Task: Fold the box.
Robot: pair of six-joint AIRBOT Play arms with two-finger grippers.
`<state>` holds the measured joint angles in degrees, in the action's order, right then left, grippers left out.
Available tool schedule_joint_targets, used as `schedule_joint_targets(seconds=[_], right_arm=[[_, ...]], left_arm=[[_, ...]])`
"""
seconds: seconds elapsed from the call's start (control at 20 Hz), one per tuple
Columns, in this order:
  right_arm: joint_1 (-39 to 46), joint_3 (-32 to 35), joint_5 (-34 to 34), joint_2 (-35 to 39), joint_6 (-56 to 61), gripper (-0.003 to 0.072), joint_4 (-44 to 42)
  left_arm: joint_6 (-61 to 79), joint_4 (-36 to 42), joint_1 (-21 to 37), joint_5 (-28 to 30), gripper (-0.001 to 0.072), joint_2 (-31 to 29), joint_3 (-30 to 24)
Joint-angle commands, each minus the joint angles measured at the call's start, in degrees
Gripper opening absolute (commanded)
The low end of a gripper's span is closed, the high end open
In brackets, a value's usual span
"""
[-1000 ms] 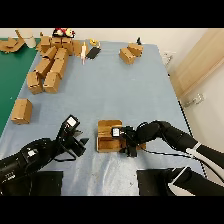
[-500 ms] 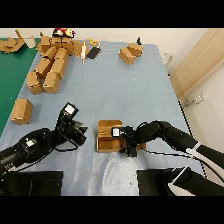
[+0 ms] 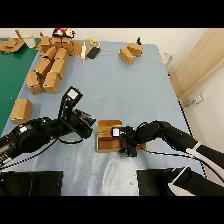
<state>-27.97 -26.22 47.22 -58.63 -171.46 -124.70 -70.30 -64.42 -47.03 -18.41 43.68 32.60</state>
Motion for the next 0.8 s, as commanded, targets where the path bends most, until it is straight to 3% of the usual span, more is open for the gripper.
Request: schedule_joint_targets(seconds=[0.0, 0.1, 0.25, 0.35, 0.4, 0.5, 0.6, 0.75], right_arm=[[0.02, 0.04, -0.02, 0.02, 0.00, 0.0534, 0.00], [0.02, 0.04, -0.02, 0.02, 0.00, 0.0534, 0.00], [0.02, 0.04, -0.02, 0.02, 0.00, 0.0534, 0.00], [0.02, 0.04, -0.02, 0.02, 0.00, 0.0534, 0.00], [0.02, 0.04, -0.02, 0.02, 0.00, 0.0535, 0.00], [0.00, 0.04, 0.07, 0.02, 0.00, 0.0535, -0.02], [0.04, 0.04, 0.02, 0.02, 0.00, 0.0534, 0.24], [0.04, 0.04, 0.02, 0.02, 0.00, 0.0535, 0.48]], left_arm=[[26.88, 26.14, 1.36, -7.98, 0.0282, 4.70, 4.63], [33.20, 32.72, 6.78, -15.72, 0.0282, 8.79, 7.10], [41.29, 42.05, 19.21, -32.06, 0.0283, 13.62, 9.11], [48.15, 44.26, 26.99, -39.34, 0.0284, 15.13, 9.09], [52.54, 43.32, 29.22, -40.17, 0.0285, 15.58, 9.01], [61.64, 42.34, 30.23, -36.28, 0.0288, 15.63, 8.04], [66.49, 42.32, 29.64, -32.76, 0.0314, 16.20, 5.01], [76.04, 42.38, 27.89, -32.52, 0.0315, 16.33, -1.01]])
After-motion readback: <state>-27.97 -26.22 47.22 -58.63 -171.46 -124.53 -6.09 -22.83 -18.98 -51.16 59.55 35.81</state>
